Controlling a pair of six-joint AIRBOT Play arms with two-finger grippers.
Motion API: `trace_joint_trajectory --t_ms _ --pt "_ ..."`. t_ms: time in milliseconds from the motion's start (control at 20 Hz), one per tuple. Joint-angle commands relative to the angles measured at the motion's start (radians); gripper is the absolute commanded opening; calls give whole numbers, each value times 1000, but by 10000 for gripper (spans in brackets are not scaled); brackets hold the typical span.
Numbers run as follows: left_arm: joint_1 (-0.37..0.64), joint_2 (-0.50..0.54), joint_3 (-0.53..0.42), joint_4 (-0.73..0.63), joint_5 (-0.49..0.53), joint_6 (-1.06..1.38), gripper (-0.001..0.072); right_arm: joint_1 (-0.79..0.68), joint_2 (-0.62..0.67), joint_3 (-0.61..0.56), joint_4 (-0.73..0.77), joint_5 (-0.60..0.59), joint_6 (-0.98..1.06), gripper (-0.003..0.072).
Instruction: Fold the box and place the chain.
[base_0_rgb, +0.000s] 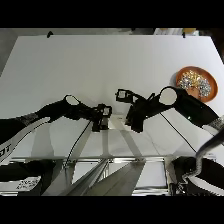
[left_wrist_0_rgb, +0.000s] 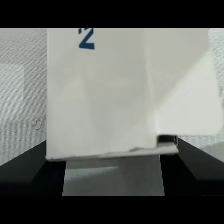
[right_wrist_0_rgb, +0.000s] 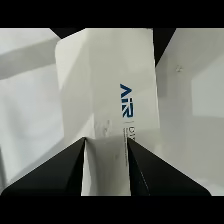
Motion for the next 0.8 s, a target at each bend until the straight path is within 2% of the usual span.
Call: trace_joint_trajectory --t_ms 0,200,300,500,550,750 --pt "0 1 1 0 -1 1 252 53 1 0 -106 -84 0 294" --pt "0 1 1 0 -1 1 252 58 8 0 -122 -89 1 283" --pt "0 0 1 0 -1 1 252 58 26 0 -124 -92 1 224" --pt "0 1 1 0 -1 1 252 58 40 0 -147 -96 1 211" --pt "0 1 1 0 -1 1 252 58 40 0 -147 -97 1 174" --pt "0 1 1 0 -1 1 252 58 39 -1 -146 -100 1 172"
